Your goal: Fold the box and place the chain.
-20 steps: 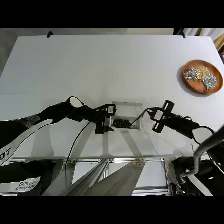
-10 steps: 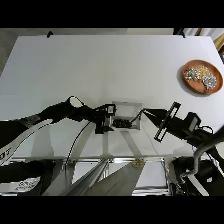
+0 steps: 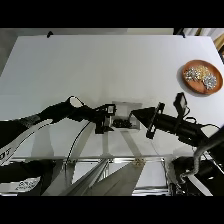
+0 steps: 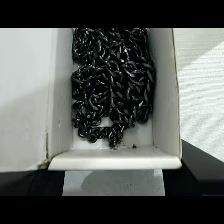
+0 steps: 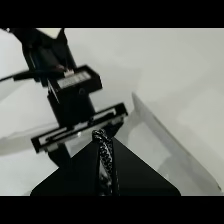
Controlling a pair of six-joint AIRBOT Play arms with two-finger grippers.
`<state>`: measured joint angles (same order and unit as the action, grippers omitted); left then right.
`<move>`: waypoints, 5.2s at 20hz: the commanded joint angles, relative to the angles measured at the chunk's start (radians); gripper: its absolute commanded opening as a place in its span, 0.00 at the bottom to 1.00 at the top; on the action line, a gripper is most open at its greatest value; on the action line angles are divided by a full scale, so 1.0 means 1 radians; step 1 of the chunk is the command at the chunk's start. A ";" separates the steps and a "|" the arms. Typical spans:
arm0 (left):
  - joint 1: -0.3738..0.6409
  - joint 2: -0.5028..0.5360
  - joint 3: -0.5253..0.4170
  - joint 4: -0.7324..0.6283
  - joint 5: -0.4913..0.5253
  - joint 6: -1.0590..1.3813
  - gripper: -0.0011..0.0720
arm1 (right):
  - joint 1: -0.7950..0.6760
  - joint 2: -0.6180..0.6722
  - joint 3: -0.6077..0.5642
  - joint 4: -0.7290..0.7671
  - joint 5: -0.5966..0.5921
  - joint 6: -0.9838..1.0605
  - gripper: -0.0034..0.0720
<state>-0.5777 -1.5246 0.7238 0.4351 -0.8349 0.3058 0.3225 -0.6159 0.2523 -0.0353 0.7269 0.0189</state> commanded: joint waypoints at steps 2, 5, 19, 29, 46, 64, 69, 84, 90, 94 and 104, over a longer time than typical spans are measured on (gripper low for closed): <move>0.001 0.001 0.000 0.000 0.000 0.000 0.55 | 0.068 -0.169 0.082 -0.217 0.006 0.019 0.07; 0.001 0.001 0.000 0.000 0.000 0.000 0.55 | 0.113 -0.206 0.130 -0.362 -0.041 0.095 0.07; 0.001 0.001 0.000 0.000 0.000 0.000 0.55 | 0.283 -0.396 0.306 -0.785 -0.100 0.493 0.12; 0.001 0.001 0.000 0.000 0.000 0.000 0.55 | 0.283 -0.399 0.456 -1.050 0.064 0.684 0.26; 0.001 0.001 0.000 0.000 0.000 0.000 0.55 | 0.160 -0.625 0.675 -1.051 0.112 0.651 0.07; 0.001 0.001 0.000 0.000 0.000 0.000 0.55 | 0.283 -0.537 0.606 -1.006 0.229 0.548 0.28; 0.001 0.001 0.000 0.000 0.000 0.000 0.55 | 0.310 -0.537 0.570 -1.003 0.235 0.548 0.31; 0.001 0.001 0.000 0.000 0.000 0.000 0.55 | 0.296 -0.484 0.570 -1.082 0.302 0.553 0.37; 0.001 0.001 0.000 0.000 0.000 0.000 0.55 | 0.286 -0.484 0.570 -1.082 0.269 0.560 0.37; 0.001 0.001 0.000 0.000 0.000 0.000 0.55 | 0.286 -0.484 0.565 -1.072 0.264 0.560 0.37; 0.001 0.001 0.000 0.000 0.000 0.000 0.55 | 0.286 -0.484 0.563 -1.067 0.256 0.560 0.10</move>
<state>-0.5777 -1.5246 0.7238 0.4347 -0.8349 0.3058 0.6086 -1.1011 0.8154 -1.1000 0.9844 0.5785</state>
